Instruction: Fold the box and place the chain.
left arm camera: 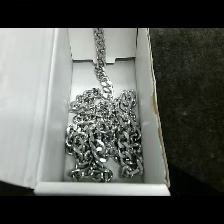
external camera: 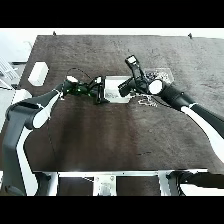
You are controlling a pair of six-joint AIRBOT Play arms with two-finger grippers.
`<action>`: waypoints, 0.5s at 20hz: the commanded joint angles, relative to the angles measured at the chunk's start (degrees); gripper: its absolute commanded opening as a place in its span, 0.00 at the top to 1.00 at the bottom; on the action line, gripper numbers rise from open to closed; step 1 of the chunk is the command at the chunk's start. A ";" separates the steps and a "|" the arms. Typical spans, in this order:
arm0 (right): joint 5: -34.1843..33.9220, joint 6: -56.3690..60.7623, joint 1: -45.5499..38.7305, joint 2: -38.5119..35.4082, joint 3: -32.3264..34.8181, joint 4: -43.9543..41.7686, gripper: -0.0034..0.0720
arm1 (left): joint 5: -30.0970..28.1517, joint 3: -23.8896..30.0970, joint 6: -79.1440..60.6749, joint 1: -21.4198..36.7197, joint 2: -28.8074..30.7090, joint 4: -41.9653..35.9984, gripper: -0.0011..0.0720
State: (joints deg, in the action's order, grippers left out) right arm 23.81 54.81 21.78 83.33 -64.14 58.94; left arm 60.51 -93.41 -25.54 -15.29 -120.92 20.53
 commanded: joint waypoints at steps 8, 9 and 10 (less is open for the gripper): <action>13.75 0.24 -18.86 -0.07 0.26 0.44 0.26 | 0.00 -0.07 0.00 0.02 0.02 0.00 0.59; 13.88 -0.07 -20.22 1.27 -0.02 0.44 0.25 | 0.00 -0.07 0.00 0.02 0.02 0.00 0.59; 14.69 -1.62 -20.94 2.71 -0.68 0.74 0.24 | 0.00 -0.07 0.00 0.02 0.02 0.00 0.59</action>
State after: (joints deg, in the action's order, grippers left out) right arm 34.74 54.92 4.86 83.59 -64.18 59.51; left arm 60.53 -93.43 -25.54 -15.29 -120.92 20.53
